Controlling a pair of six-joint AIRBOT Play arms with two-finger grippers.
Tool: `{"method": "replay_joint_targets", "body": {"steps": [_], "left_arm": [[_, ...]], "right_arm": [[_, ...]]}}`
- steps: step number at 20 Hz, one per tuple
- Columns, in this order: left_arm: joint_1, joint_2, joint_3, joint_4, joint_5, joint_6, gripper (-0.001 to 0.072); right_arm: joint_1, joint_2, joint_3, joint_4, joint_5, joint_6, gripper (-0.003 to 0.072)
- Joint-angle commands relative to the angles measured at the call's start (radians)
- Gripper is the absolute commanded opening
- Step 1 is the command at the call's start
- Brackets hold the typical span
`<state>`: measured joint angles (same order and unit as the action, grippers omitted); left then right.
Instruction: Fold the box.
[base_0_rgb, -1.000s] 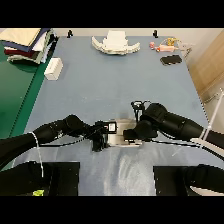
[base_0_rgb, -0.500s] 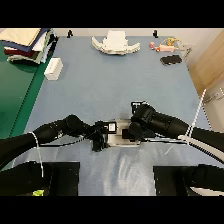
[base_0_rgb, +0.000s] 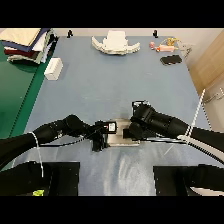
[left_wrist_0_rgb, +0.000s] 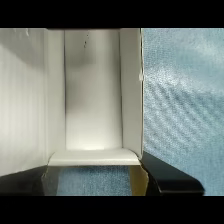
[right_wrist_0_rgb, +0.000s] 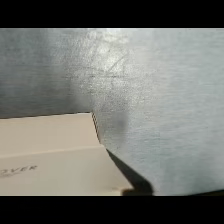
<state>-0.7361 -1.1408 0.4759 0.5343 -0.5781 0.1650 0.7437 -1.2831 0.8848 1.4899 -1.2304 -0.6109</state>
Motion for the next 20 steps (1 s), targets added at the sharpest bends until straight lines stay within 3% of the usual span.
{"method": "replay_joint_targets", "body": {"steps": [1, 8, 13, 14, 15, 17, 20], "left_arm": [[0.000, 0.000, 0.001, 0.000, 0.000, 0.000, 0.0472], [0.000, 0.000, 0.001, 0.000, 0.000, 0.000, 0.0472], [0.000, 0.000, 0.001, 0.000, 0.000, 0.000, 0.0472], [0.000, 0.000, 0.001, 0.000, 0.000, 0.000, 0.0472], [0.000, 0.000, 0.001, 0.000, 0.000, 0.000, 0.0472], [0.000, 0.000, 0.001, 0.000, 0.000, 0.000, 0.0472], [0.000, 0.000, 0.001, 0.000, 0.000, 0.000, 0.0472]], "right_arm": [[0.000, 0.006, 0.001, 0.022, -0.011, -0.019, 0.0364], [-0.003, 0.127, 0.001, 0.007, -0.093, -0.026, 0.0383], [-0.003, 0.307, 0.001, -0.017, -0.133, -0.040, 0.0374], [-0.004, 0.340, 0.001, -0.027, -0.134, -0.048, 0.0298], [-0.018, 0.371, 0.001, -0.045, -0.140, -0.060, 0.0172], [-0.070, 0.401, 0.001, -0.069, -0.164, -0.108, 0.0036], [-0.196, 0.388, -0.012, -0.063, -0.188, -0.227, 0.0003]]}}
